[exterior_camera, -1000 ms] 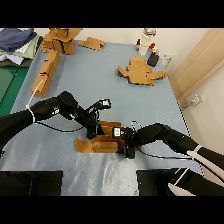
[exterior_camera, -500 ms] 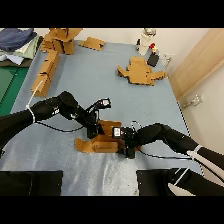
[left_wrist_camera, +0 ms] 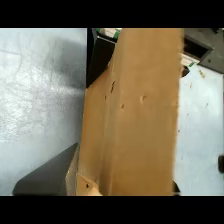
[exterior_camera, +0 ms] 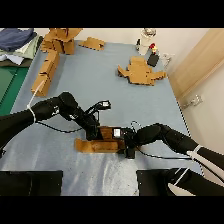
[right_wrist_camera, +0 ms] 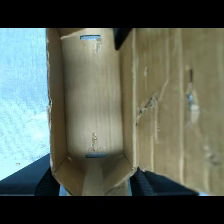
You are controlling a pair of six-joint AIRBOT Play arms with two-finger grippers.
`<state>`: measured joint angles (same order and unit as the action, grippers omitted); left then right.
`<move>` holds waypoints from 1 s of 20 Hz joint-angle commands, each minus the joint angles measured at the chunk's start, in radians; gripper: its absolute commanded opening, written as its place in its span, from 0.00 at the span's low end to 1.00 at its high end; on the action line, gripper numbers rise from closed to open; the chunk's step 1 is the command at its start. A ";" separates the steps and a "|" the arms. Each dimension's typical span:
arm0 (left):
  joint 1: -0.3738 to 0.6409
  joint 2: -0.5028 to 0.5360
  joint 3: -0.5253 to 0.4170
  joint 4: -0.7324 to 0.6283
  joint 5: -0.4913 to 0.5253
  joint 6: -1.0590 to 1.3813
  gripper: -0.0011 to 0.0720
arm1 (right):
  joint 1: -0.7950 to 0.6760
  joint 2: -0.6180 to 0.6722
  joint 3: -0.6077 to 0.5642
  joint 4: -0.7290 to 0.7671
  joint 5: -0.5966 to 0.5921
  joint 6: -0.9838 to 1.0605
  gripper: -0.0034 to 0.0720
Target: Fold the box.
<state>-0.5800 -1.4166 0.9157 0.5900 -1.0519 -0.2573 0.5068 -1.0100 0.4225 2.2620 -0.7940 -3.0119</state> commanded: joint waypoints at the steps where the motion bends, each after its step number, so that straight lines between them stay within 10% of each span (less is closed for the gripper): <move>1: 0.002 0.004 0.002 0.000 -0.032 -0.068 0.47 | 0.000 0.000 0.000 0.001 0.000 0.003 0.71; 3: 0.002 0.018 0.007 0.031 -0.033 -0.092 0.61 | 0.000 0.000 0.000 0.001 0.000 0.003 0.71; 14: 0.002 0.207 0.036 0.460 -0.146 -0.604 0.58 | 0.038 0.000 0.000 -0.015 0.000 0.003 0.71; 17: 0.002 0.207 0.036 0.479 -0.187 -0.656 0.48 | 0.050 0.000 0.000 -0.026 0.001 0.003 0.71; 18: 0.002 0.207 0.036 0.508 -0.202 -0.696 0.38 | 0.050 0.000 0.000 -0.034 0.001 0.003 0.71; 19: 0.002 0.207 0.035 0.542 -0.223 -0.739 0.04 | 0.050 0.000 0.000 -0.038 0.001 0.003 0.71; 20: 0.002 0.207 0.031 0.571 -0.250 -0.773 0.03 | 0.050 0.000 0.000 -0.040 0.001 0.003 0.71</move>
